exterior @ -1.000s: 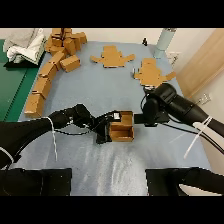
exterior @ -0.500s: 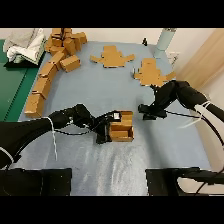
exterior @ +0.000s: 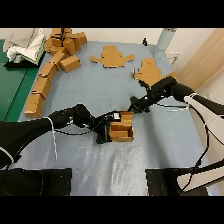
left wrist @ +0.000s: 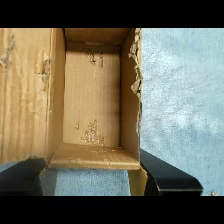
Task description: Fold the box.
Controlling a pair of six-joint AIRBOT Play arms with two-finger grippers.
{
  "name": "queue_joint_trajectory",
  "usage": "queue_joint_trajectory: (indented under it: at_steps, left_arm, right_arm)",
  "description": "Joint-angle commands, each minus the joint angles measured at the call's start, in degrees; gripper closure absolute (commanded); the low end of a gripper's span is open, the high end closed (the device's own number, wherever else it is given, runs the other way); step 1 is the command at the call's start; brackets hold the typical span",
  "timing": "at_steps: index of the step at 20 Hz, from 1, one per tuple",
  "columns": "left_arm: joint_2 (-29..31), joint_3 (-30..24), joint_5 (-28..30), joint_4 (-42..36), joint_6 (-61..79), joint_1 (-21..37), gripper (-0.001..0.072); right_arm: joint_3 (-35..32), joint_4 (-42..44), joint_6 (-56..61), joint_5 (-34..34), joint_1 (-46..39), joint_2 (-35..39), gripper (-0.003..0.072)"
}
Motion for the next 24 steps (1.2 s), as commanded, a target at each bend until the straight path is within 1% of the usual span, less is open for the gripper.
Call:
queue_joint_trajectory:
  at_steps: [1, 4, 10, 14, 16, 19, 21, 24]
  left_arm:
    - [0.0, 0.1, 0.0, 0.0, 0.0, 0.0, 0.0265]
    - [0.0, 0.1, 0.0, 0.0, 0.0, 0.0, 0.0265]
    - [0.0, 0.1, 0.0, 0.0, 0.0, 0.0, 0.0265]
    - [0.0, 0.1, 0.0, 0.0, 0.0, 0.0, 0.0265]
    - [0.0, 0.1, 0.0, 0.0, 0.0, 0.0, 0.0265]
    - [0.0, 0.1, 0.0, 0.0, 0.0, 0.0, 0.0264]
    - [0.0, 0.1, 0.0, 0.0, 0.0, 0.0, 0.0265]
    - [0.0, 0.1, 0.0, 0.0, 0.0, 0.0, 0.0265]
  right_arm:
    - [0.1, 0.8, -9.7, -2.3, 4.0, -0.1, 0.0683]
    - [-2.7, -3.8, -12.2, 2.2, 7.9, 4.4, 0.0683]
    - [-7.7, -4.3, -15.4, 3.6, 12.2, 11.5, 0.0683]
    - [-13.2, -5.0, -16.9, 6.8, 14.1, 15.6, 0.0683]
    - [-16.5, -5.1, -17.7, 9.0, 15.5, 18.6, 0.0683]
    - [-20.5, -5.6, -18.4, 14.4, 17.4, 23.1, 0.0683]
    - [-21.6, -6.0, -18.8, 16.6, 18.2, 24.9, 0.0683]
    - [-21.7, -7.0, -19.2, 17.3, 19.2, 26.6, 0.0683]
